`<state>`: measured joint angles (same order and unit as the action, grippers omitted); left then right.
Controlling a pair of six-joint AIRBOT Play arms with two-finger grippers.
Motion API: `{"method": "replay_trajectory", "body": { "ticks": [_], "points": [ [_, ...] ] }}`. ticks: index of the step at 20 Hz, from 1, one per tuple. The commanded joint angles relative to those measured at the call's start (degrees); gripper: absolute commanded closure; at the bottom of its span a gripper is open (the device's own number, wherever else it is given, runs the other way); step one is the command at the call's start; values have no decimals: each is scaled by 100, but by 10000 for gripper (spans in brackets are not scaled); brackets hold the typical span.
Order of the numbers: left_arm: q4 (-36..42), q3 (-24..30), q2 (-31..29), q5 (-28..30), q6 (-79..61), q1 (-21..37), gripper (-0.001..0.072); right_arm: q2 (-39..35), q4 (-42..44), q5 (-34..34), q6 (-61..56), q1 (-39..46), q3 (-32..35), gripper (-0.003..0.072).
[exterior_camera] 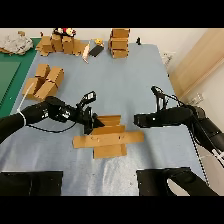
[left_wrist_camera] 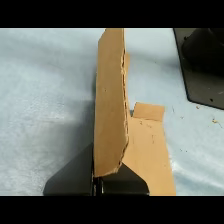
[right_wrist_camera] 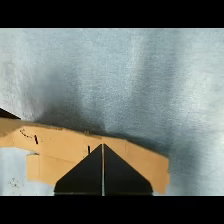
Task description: Fold the box.
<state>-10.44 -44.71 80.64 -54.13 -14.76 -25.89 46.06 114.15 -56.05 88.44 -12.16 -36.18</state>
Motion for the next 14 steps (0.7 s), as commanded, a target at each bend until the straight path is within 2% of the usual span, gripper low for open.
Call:
{"method": "replay_trajectory", "body": {
  "ticks": [1,6,11,14],
  "points": [
    [15,87,-4,52,-238,-131,700,11,20,-37,-13,2,-4,681],
    [15,85,-90,400,-238,-142,700,13,4,52,-11,2,-4,681],
    [-160,162,-798,1088,-503,-483,700,13,7,160,-11,2,-4,681],
    [-157,424,-896,1189,-595,-647,700,11,7,160,-11,2,-4,681]
  ]
}}
